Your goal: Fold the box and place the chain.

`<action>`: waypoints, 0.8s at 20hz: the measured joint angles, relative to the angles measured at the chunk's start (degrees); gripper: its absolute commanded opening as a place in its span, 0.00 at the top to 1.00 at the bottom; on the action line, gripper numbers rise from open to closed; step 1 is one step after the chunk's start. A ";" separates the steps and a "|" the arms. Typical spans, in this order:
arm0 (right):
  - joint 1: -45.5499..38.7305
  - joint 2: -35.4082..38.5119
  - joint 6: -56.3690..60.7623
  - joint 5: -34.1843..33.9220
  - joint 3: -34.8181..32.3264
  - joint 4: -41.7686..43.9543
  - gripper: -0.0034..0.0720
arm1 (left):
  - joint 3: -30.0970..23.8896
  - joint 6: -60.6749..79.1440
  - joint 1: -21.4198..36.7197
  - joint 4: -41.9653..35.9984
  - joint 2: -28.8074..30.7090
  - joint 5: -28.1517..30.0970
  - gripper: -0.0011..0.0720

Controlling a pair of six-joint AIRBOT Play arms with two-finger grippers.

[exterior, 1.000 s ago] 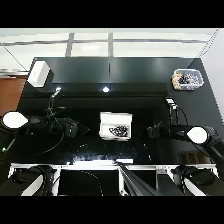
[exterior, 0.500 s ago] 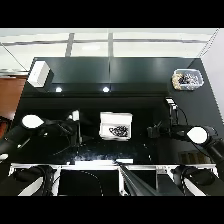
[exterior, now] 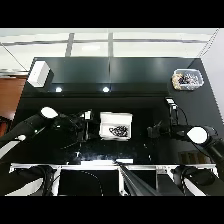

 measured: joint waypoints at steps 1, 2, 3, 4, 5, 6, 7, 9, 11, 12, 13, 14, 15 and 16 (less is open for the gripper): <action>0.00 0.00 0.00 0.00 0.00 0.00 0.93 | 0.39 0.13 -0.26 -0.02 -0.55 -0.15 0.01; 0.00 0.00 0.00 -0.02 0.00 0.00 0.93 | 0.63 0.28 -0.59 0.02 -0.94 -0.31 0.01; 0.00 0.00 0.00 -0.11 0.00 0.00 0.93 | 0.83 0.33 -0.96 0.20 -1.22 -0.37 0.01; 0.00 0.00 0.00 -0.22 0.00 0.00 0.93 | 0.98 0.48 -1.25 0.44 -1.42 -0.44 0.01; 0.00 0.00 0.00 -0.31 0.00 0.00 0.93 | 1.09 0.48 -1.53 0.66 -1.60 -0.39 0.01; 0.00 0.00 0.00 -0.55 0.00 0.00 0.93 | 1.16 0.48 -1.77 0.68 -1.68 -0.20 0.01; 0.00 0.00 0.00 -0.66 0.00 0.00 0.93 | 1.20 0.46 -1.92 0.81 -1.77 -0.04 0.01; 0.00 0.00 0.00 -0.85 0.00 0.00 0.93 | 1.29 0.26 -2.14 0.87 -1.88 0.24 0.01; 0.00 0.00 0.00 -0.92 0.00 0.00 0.93 | 1.33 0.07 -2.25 0.83 -1.90 0.55 0.01; 0.00 0.00 0.00 -0.96 0.00 0.00 0.93 | 1.33 -0.07 -2.29 0.66 -1.92 0.94 0.01; 0.00 0.00 0.00 -1.01 0.00 0.00 0.93 | 1.33 -0.42 -2.29 0.44 -1.92 1.49 0.01; 0.00 0.00 0.00 -1.03 0.00 0.00 0.93 | 1.33 -0.72 -2.32 0.28 -1.92 1.86 0.01; 0.00 0.00 0.00 -1.05 0.00 0.00 0.93 | 1.33 -0.98 -2.36 0.13 -1.92 2.16 0.01; 0.00 0.00 0.00 -1.05 0.00 0.00 0.93 | 1.33 -1.09 -2.36 0.00 -1.92 2.36 0.01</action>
